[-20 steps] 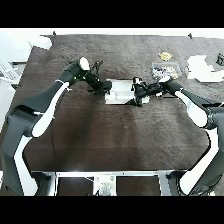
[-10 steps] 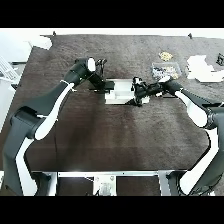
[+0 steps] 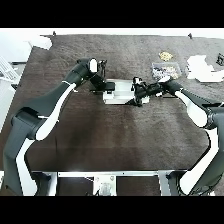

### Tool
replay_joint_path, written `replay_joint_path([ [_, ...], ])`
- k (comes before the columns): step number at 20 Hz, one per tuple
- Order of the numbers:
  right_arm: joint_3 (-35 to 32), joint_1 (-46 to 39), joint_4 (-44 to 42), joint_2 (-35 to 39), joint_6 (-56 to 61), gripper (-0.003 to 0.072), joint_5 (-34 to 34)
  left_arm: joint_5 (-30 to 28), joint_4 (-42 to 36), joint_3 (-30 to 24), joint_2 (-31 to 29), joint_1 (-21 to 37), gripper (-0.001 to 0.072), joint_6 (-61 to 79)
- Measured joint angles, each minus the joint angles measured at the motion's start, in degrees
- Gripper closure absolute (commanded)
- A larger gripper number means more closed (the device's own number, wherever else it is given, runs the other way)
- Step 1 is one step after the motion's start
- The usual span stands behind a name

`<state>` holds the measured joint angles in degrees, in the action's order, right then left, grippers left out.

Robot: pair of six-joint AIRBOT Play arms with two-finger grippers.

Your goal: Fold the box and place the chain.

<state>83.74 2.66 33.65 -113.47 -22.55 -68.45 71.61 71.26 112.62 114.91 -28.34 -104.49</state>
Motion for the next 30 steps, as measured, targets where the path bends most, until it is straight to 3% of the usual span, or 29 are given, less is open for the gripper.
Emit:
replay_joint_path([
  [30,0.0,0.0,0.0,0.0,0.0,0.0115,0.0,-0.7,6.4,0.7,1.4,-3.7,0.0183,-11.0],
])
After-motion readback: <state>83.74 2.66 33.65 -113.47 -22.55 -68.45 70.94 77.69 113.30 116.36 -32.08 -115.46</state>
